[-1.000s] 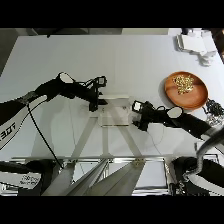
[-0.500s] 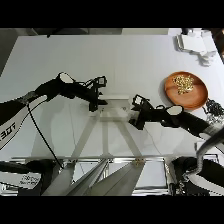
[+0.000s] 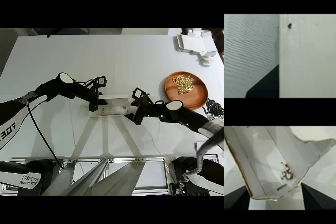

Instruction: Fold the box and place the chain.

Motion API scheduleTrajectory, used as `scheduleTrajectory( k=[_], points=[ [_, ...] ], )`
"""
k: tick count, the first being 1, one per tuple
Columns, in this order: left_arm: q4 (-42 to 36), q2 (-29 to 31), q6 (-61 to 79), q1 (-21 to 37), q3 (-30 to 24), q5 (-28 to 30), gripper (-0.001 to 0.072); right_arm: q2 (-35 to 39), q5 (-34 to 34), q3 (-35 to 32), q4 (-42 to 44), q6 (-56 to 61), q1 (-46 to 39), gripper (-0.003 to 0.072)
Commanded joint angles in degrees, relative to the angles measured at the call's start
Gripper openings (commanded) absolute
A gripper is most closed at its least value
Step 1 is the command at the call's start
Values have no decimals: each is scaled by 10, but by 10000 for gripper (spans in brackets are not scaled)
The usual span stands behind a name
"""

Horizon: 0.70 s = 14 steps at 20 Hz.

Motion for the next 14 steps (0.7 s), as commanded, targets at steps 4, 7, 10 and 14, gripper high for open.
scheduleTrajectory(
  k=[4,7,10,14],
  points=[
    [0,0,0,0,0,0,9,-57,77,78,-111,1,-38,679],
    [0,0,0,0,0,0,9,-63,97,84,-123,-37,-43,679],
    [0,0,0,0,0,0,9,-73,102,91,-122,-90,-44,679],
    [0,0,0,0,0,0,9,-112,149,131,-122,-106,-54,686]
  ],
)
